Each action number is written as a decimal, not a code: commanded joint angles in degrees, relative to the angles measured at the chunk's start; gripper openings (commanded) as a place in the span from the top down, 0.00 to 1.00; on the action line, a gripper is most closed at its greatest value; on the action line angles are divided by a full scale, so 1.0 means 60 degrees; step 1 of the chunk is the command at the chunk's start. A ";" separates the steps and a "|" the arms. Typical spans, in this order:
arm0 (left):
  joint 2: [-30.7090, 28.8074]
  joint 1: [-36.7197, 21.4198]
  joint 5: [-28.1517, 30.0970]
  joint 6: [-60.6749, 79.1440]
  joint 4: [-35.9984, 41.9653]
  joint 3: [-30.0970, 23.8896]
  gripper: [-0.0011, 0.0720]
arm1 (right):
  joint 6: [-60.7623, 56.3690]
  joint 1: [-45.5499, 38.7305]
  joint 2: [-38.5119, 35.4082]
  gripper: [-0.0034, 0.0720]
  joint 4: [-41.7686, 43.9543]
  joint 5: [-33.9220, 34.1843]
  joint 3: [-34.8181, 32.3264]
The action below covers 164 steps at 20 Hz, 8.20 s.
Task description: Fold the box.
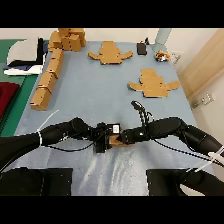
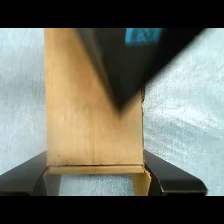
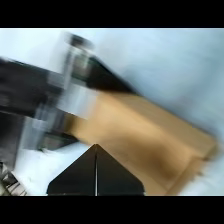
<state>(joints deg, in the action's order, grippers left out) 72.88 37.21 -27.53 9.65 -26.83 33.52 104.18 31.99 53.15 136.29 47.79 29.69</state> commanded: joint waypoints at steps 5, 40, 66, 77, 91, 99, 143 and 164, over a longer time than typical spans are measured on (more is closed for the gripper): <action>-0.0004 -0.0007 -0.0011 -0.0022 0.0004 0.0000 0.45 | 0.0062 -0.0058 -0.0430 0.95 0.0725 0.0386 0.0058; -0.0004 -0.0007 -0.0011 -0.0022 0.0004 0.0000 0.45 | 0.0073 -0.0036 -0.0113 0.95 0.0528 -0.0106 -0.0339; -0.0004 -0.0007 -0.0011 -0.0022 0.0004 0.0000 0.45 | -0.4167 -0.0586 -0.1821 0.95 -0.6692 0.1056 0.1067; -0.0102 -0.0055 -0.0022 -0.0372 0.0004 0.0084 0.45 | -0.5584 -0.1668 -0.0113 0.95 -0.9245 0.3045 0.1494; -0.4907 -0.7592 -0.4940 -1.0888 -0.8393 0.0138 0.45 | -0.5581 -0.1668 -0.0098 0.95 -0.8921 0.1963 0.1486; -0.5887 -1.0564 -0.6087 -1.1089 -0.8462 -0.0229 0.45 | -0.5577 -0.1668 -0.0098 0.95 -0.9009 0.1319 0.1486; -0.3814 -1.1140 -0.5020 -1.1843 -0.8728 0.1177 0.03 | -0.5577 -0.1668 -0.0102 0.95 -0.8721 0.1483 0.1486; -0.1271 -0.3836 -0.4605 -1.3595 -0.4626 0.3344 0.97 | -0.5577 -0.1668 -0.0102 0.95 -0.8746 0.1479 0.1486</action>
<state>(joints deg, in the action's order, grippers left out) 60.42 10.39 -56.86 -70.41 -55.46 53.52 70.72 21.91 52.53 83.79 56.69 38.57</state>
